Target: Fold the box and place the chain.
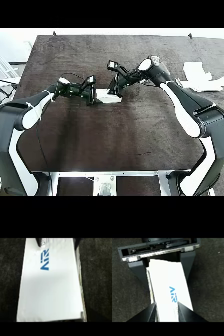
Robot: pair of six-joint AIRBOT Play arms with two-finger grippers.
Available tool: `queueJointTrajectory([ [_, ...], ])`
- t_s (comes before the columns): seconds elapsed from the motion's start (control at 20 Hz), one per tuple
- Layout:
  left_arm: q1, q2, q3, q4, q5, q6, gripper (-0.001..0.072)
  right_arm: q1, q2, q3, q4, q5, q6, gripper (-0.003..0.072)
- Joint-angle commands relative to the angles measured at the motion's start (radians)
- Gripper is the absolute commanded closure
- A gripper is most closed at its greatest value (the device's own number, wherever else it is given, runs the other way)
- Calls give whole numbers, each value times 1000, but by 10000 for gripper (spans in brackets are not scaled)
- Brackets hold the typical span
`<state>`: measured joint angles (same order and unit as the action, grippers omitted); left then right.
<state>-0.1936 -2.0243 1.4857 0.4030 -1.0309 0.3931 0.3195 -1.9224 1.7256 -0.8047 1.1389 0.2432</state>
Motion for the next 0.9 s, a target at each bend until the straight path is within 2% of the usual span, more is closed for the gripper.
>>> queueJointTrajectory([
  [0.0, -1, 0, 0, 0, -1, 0, 296, 6, 0, -21, 2, 3, 11, 389],
  [0.25, -1, 0, 0, 0, 0, 0, 296, 8, 0, -48, 63, 25, 6, 365],
  [0.3, -1, 0, 0, 0, 0, 0, 296, 7, -1, -61, 64, 25, -5, 268],
  [0.35, -1, 0, 0, 0, 0, 0, 296, 6, 0, -74, 64, 24, -24, 220],
  [0.55, -1, 0, 0, 0, 0, 0, 296, -5, 0, -80, 103, 25, -64, 220],
  [0.7, -1, 0, 0, 0, 0, 0, 296, -35, 0, -80, 219, 25, -94, 230],
  [0.75, -1, 0, 0, 0, 0, 0, 296, -47, 0, -80, 264, 25, -98, 262],
  [0.85, -1, 0, 0, 0, 0, 0, 296, -70, 1, -80, 328, 39, -98, 272],
])
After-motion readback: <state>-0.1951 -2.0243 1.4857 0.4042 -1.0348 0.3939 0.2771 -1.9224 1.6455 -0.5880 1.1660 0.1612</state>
